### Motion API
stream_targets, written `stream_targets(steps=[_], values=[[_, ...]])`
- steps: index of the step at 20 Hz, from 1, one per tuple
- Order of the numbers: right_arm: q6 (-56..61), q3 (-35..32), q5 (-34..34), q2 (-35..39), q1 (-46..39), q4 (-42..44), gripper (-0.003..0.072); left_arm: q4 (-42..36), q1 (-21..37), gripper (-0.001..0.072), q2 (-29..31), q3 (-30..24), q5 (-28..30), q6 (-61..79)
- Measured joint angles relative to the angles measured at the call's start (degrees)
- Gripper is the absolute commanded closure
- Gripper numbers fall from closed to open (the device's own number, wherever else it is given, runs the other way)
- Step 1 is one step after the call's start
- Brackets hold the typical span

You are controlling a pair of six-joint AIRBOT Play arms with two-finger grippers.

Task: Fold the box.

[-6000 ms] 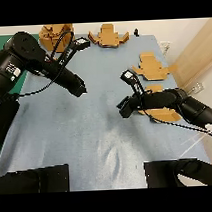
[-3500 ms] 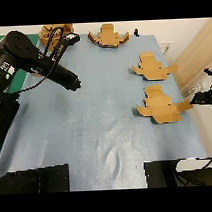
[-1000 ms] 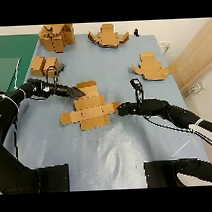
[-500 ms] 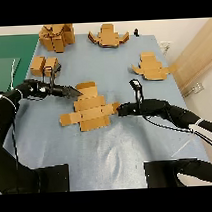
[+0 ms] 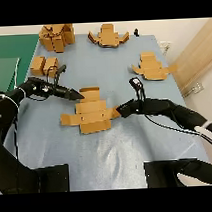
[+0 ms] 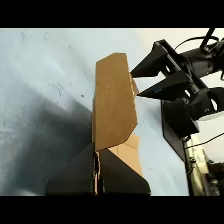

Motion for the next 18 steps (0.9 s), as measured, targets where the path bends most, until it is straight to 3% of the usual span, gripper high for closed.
stream_targets(steps=[4, 9, 14, 18], values=[[1.7, 3.2, -9.5, 7.6, 0.1, -20.3, 0.0254, 0.0, -0.7, 0.0701, 0.9, 4.2, -1.2, 6.6], [3.0, 6.0, -20.1, 13.0, 5.4, -33.8, 0.0257, 0.5, -3.4, 0.0702, 4.4, 7.3, -0.1, 18.0], [9.7, 6.5, -23.9, 11.7, 18.8, -47.7, 0.0257, 3.1, -6.9, 0.0701, 11.0, -1.8, 6.9, 27.8], [17.2, 6.3, -22.1, 5.0, 27.7, -54.4, 0.0257, 2.7, -8.0, 0.0701, 13.4, -9.3, 10.7, 33.3]])
